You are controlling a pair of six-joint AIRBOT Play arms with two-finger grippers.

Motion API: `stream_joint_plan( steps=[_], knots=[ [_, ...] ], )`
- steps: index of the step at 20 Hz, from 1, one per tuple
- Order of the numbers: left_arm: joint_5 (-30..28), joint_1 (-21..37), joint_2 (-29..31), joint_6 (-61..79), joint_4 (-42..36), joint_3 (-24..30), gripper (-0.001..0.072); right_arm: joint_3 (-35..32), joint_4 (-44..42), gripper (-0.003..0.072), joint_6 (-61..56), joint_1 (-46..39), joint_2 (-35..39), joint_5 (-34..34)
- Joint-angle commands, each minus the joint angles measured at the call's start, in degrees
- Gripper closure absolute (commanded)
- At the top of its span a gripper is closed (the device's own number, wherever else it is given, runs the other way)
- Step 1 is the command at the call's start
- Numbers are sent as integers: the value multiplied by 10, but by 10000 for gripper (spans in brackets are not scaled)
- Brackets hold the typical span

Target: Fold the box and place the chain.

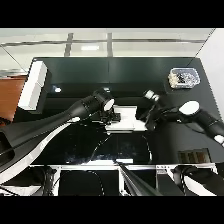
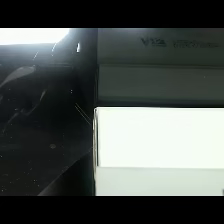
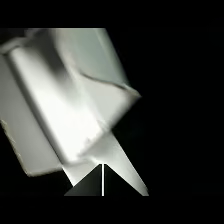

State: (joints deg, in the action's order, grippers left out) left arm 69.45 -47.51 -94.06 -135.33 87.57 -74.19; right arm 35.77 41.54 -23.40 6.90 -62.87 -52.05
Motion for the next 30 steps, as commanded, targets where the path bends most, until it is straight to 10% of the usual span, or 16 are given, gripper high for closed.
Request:
stream_joint_plan(
  steps=[1,6,20,22,27,30],
  knots=[
    [1,0,0,1,0,0,682,33,80,670,-284,-161,17,-74],
    [0,0,0,1,1,0,682,-26,-11,670,-394,-334,-42,-101],
    [0,0,0,1,2,0,682,14,-134,654,-246,-125,-155,-186],
    [0,0,0,1,2,0,682,38,-134,99,-246,-125,-155,-223],
    [-1,0,0,1,3,0,682,62,-144,82,-259,-102,-155,-253],
    [0,0,0,1,3,0,682,63,-147,215,-264,-63,-155,-239]
  ],
)
